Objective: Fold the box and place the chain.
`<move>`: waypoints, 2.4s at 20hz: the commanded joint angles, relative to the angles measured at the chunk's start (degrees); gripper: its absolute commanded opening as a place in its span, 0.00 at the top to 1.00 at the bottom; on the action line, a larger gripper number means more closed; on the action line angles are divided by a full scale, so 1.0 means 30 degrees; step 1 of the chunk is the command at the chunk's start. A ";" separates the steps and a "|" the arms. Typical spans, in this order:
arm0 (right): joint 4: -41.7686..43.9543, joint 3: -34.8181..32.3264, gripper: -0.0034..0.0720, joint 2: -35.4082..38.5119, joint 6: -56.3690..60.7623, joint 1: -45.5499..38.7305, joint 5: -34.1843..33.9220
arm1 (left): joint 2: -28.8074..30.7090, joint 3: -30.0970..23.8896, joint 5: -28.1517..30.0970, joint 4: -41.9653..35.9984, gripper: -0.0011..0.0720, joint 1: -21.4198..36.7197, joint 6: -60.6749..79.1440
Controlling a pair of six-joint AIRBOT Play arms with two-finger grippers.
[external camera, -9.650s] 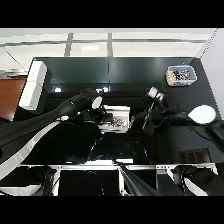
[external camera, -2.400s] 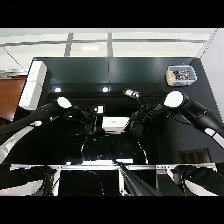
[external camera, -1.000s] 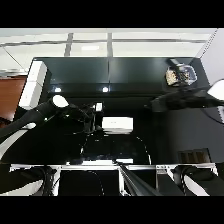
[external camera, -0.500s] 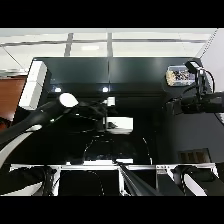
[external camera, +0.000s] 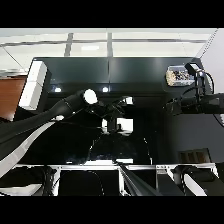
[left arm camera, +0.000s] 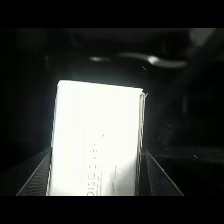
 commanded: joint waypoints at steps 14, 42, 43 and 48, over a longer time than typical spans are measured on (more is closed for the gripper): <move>-0.0117 -0.0015 0.92 0.0015 0.0073 -0.0007 -0.0270 | 0.2543 0.4663 -1.0907 1.3879 0.50 0.1275 -1.3369; -0.0080 -0.0131 0.92 -0.0058 0.1647 -0.0007 -0.1042 | 0.5348 -0.3876 -0.0940 1.0360 0.38 2.3992 -1.1409; -0.0080 -0.0138 0.92 -0.0058 0.1770 -0.0007 -0.1035 | 0.5348 -0.3810 -0.0488 1.0455 0.07 2.3977 -1.1533; -0.0058 -0.0474 0.92 -0.0080 0.1770 -0.0007 -0.1668 | 0.5712 -0.0699 -0.2637 1.0156 0.01 2.3452 -1.5810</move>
